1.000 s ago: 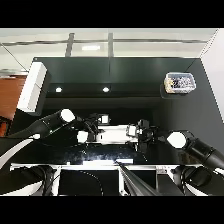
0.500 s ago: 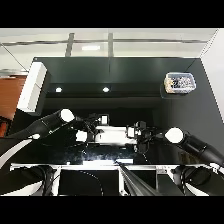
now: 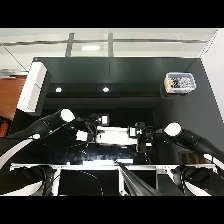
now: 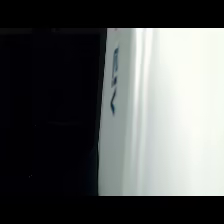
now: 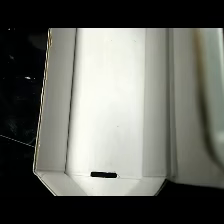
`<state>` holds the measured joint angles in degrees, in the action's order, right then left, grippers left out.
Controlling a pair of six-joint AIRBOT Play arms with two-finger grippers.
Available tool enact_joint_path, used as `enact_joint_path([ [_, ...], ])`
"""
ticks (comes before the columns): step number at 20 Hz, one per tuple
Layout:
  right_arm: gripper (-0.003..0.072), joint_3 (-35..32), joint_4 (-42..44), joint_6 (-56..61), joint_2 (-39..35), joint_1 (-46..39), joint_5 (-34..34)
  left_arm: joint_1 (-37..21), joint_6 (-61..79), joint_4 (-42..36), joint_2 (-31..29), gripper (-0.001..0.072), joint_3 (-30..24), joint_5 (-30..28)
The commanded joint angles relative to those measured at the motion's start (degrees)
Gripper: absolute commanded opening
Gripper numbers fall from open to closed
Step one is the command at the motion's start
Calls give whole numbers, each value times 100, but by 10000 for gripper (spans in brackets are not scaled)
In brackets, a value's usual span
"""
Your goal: Fold the box and place the chain.
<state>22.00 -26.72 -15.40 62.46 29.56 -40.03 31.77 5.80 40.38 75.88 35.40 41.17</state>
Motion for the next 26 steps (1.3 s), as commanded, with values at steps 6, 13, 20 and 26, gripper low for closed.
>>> enact_joint_path([
  [6,635,39,323,-179,63,-39,-24,4,-7,-61,0,23,7,2],
  [13,635,122,284,-68,175,-39,22,4,-22,-61,0,23,7,7],
  [20,634,168,-76,363,232,-28,136,4,-22,-57,0,23,7,238],
  [26,634,168,-487,643,258,127,229,4,-20,-55,0,22,7,234],
])
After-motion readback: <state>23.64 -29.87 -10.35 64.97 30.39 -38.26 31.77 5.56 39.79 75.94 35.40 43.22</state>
